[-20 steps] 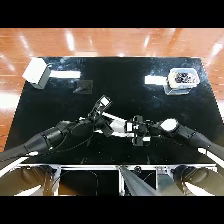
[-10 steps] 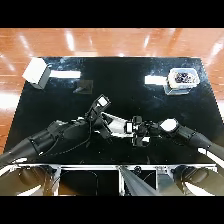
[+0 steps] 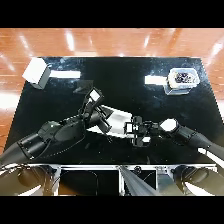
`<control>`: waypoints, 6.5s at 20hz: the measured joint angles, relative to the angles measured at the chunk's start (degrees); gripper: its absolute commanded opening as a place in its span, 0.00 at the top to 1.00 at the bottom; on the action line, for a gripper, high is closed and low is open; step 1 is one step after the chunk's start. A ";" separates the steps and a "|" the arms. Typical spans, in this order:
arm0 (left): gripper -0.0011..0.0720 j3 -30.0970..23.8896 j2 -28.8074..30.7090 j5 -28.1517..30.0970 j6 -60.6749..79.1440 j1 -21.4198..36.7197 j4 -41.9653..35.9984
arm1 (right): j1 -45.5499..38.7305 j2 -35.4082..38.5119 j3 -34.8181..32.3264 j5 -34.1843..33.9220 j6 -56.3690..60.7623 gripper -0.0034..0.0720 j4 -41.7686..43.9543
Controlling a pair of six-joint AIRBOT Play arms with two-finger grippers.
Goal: Fold the box and place the chain.
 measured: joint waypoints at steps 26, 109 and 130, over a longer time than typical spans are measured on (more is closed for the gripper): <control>0.96 0.09 -14.23 -13.79 0.00 -0.79 -0.15 | 0.02 0.00 -0.02 -0.07 0.04 0.21 0.13; 0.26 0.07 -13.88 31.26 45.38 12.02 -7.54 | 0.00 -0.02 -0.07 0.04 0.00 0.21 0.15; 0.96 0.11 -5.79 36.63 33.90 19.26 -5.79 | 0.02 -0.02 -0.04 -0.22 0.09 0.21 0.28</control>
